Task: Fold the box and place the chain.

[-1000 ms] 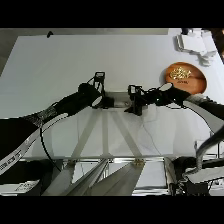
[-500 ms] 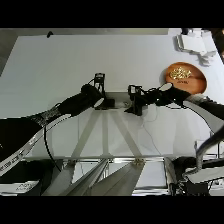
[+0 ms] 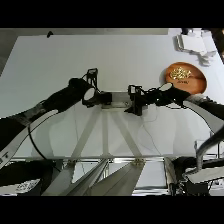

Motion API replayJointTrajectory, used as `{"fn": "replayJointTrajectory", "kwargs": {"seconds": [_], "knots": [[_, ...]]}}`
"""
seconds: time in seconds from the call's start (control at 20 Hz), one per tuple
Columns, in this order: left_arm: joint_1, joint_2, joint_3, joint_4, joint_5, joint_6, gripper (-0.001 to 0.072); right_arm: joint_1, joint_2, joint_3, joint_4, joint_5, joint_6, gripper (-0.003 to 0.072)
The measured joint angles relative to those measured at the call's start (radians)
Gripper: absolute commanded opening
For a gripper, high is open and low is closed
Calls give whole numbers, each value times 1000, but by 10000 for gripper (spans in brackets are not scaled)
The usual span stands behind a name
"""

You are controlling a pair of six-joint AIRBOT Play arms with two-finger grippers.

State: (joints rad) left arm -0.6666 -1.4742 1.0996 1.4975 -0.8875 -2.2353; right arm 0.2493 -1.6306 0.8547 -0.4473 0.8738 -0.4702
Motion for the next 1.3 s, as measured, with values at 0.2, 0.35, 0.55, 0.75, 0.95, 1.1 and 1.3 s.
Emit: {"fn": "replayJointTrajectory", "kwargs": {"seconds": [0.2,0.35,0.55,0.75,0.95,1.1,1.3], "knots": [[105,93,0,-156,-52,266,659,0,0,0,0,0,0,543],[203,132,-3,-316,-76,557,658,0,0,0,0,0,0,543],[306,129,-32,-448,-83,1062,661,0,0,0,0,0,0,543],[368,61,-66,-545,-98,1633,711,0,0,0,0,0,0,543],[397,-40,-76,-647,-140,2071,711,0,0,0,0,0,0,543],[404,-104,-79,-726,-189,2323,712,0,0,0,0,0,0,543],[429,-146,-79,-861,-230,2555,713,0,0,0,0,0,-1,543]]}}
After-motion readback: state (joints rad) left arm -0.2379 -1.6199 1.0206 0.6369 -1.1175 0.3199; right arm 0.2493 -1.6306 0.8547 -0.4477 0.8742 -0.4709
